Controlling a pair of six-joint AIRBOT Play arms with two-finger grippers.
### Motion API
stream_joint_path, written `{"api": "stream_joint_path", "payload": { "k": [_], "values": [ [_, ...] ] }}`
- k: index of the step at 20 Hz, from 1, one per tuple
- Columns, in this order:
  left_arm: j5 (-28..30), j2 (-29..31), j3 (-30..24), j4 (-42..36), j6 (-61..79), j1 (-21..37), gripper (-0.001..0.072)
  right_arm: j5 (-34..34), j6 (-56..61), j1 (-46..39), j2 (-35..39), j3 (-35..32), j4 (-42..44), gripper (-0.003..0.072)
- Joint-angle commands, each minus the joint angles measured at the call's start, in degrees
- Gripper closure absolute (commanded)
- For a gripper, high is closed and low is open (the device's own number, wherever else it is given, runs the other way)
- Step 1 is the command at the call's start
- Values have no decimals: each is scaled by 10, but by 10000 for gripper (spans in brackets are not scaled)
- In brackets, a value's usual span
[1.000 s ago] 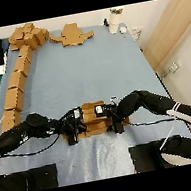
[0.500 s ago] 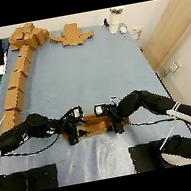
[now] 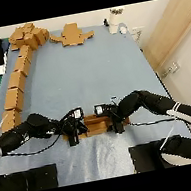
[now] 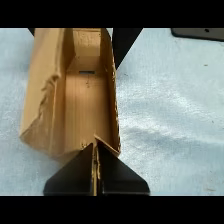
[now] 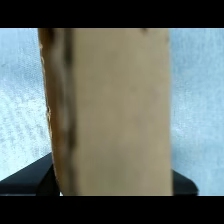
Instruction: Fold the box.
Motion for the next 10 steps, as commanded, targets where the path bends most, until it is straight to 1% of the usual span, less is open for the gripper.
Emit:
{"api": "stream_joint_path", "payload": {
  "k": [1,3,5,7,10],
  "values": [
    [10,20,0,44,-56,6,696,0,0,0,0,0,0,240],
    [14,47,0,129,-158,22,696,0,0,0,0,0,0,239],
    [-11,88,1,236,-281,36,696,0,0,0,0,0,0,239],
    [-46,149,1,313,-383,48,697,0,0,0,0,0,0,240],
    [-57,249,0,408,-589,73,697,0,0,0,0,0,0,240]
  ]
}}
